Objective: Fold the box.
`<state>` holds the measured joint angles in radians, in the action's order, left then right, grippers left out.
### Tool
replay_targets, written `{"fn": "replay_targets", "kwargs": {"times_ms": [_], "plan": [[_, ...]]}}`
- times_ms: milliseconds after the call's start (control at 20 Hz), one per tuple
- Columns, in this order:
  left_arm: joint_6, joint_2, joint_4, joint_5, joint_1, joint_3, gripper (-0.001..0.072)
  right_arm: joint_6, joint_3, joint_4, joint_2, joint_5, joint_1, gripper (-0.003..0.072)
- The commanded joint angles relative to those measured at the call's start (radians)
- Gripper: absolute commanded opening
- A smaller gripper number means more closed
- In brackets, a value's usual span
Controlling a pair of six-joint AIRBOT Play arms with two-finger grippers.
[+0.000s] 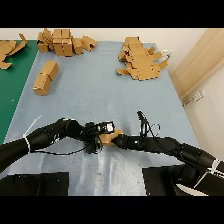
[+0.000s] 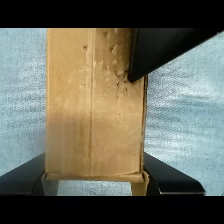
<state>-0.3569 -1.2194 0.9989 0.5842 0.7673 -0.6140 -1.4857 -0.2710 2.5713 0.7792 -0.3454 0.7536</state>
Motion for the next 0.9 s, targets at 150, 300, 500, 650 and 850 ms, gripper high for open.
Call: {"fn": "replay_targets", "kwargs": {"times_ms": [150, 300, 500, 650, 850], "plan": [[0.000, -0.001, 0.000, 0.000, 0.000, 0.000, 0.0464, 0.001, 0.001, -0.018, 0.001, -0.002, 0.001, 0.0006], [-0.005, -0.001, 0.000, 0.001, 0.000, 0.000, 0.0464, 0.005, -0.015, -0.017, -0.035, -0.031, 0.000, 0.0006], [-0.014, -0.001, -0.007, 0.000, 0.000, -0.001, 0.0464, 0.143, -0.021, -0.154, -0.168, -0.037, -0.065, 0.0005], [-0.074, 0.000, 0.003, 0.001, -0.005, -0.016, 0.0465, 0.365, -0.021, -0.428, -0.255, -0.111, -0.195, 0.0006], [-0.334, 0.000, 0.120, 0.009, -0.084, -0.095, 0.0465, 0.499, -0.021, -0.620, -0.389, -0.234, -0.321, 0.0006]]}}
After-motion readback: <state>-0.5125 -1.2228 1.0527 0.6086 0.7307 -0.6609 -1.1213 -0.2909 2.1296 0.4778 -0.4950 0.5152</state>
